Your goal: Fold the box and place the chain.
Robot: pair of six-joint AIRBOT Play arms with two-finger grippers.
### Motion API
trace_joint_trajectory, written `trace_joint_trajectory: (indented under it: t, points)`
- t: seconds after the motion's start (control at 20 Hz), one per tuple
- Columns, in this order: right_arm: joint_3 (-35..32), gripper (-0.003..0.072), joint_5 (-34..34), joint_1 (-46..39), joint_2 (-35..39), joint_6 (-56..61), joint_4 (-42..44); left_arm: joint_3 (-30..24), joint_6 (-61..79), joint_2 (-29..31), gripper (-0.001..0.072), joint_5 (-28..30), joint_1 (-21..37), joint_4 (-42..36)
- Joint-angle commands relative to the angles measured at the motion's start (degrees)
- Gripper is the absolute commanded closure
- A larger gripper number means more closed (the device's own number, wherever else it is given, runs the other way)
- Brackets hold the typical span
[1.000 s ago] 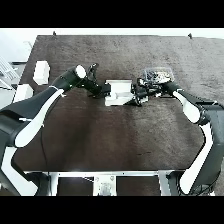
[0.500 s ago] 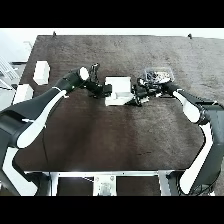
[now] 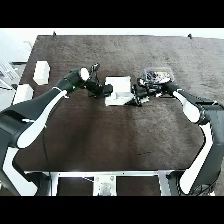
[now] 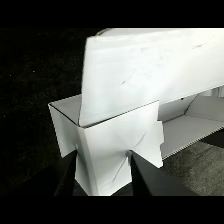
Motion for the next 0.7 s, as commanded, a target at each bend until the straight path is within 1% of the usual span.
trace_joint_trajectory:
  t: [0.0, 0.05, 0.35, 0.65]
  points:
    - [0.0, 0.0208, 0.0, 0.1, 0.0, 0.0, 0.0, 0.3, 0.4, 0.0, 0.0290, 0.2, 0.0, -1.2]
    - [0.0, 0.0208, 0.0, 0.1, 0.0, 0.0, 0.0, 0.6, 0.5, 0.0, 0.0235, 0.0, 0.0, -1.2]
    - [0.0, 0.0208, 0.0, 0.1, 0.0, 0.0, 0.0, 0.8, 0.6, 0.0, 0.0245, 0.2, 0.0, -1.0]
    - [0.0, 0.0208, 0.0, 0.1, 0.0, 0.0, 0.0, 0.8, -2.5, -0.1, 0.0244, -0.5, 0.0, 3.1]
